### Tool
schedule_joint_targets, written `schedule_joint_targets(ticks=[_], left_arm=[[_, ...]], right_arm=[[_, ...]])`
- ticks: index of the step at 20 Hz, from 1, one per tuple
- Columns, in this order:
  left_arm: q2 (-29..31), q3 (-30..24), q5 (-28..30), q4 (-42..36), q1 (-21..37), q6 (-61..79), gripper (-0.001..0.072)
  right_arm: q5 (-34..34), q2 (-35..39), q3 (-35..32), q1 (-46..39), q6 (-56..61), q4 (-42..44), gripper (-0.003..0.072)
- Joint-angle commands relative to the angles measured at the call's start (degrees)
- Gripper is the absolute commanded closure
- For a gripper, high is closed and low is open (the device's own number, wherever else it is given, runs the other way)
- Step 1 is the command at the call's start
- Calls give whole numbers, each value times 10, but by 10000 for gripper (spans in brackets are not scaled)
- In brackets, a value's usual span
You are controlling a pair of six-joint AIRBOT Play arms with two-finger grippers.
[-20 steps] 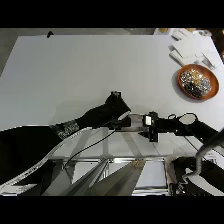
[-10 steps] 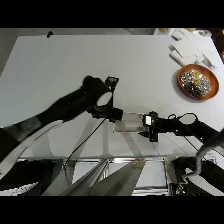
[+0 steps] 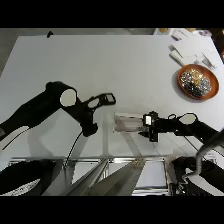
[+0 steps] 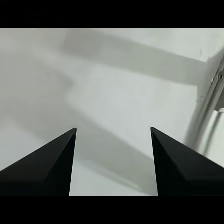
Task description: Fold the box and place the chain.
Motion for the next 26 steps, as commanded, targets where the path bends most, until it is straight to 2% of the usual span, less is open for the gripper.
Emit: schedule_joint_targets(ticks=[1, 4, 5, 6, 8, 19, 26], left_arm=[[-19, -102, 164, -191, 39, 500, 205], [-77, -106, 220, -325, 39, 622, 200], [-96, -106, 232, -363, 39, 643, 154], [-113, -106, 247, -402, 38, 660, -1], [-132, -106, 257, -432, 39, 661, 13], [-158, -107, 213, -422, 33, 661, 10], [-159, -107, 233, -468, 20, 661, 10]], right_arm=[[0, 0, 0, 0, 0, 0, 371], [0, 0, 0, 0, 0, 0, 371], [0, 0, 0, 0, 0, 0, 371], [0, 0, 0, 0, 0, 0, 371], [0, 0, 0, 0, 0, 0, 371], [0, 0, 0, 0, 0, 0, 371], [0, 0, 0, 0, 0, 0, 371]])
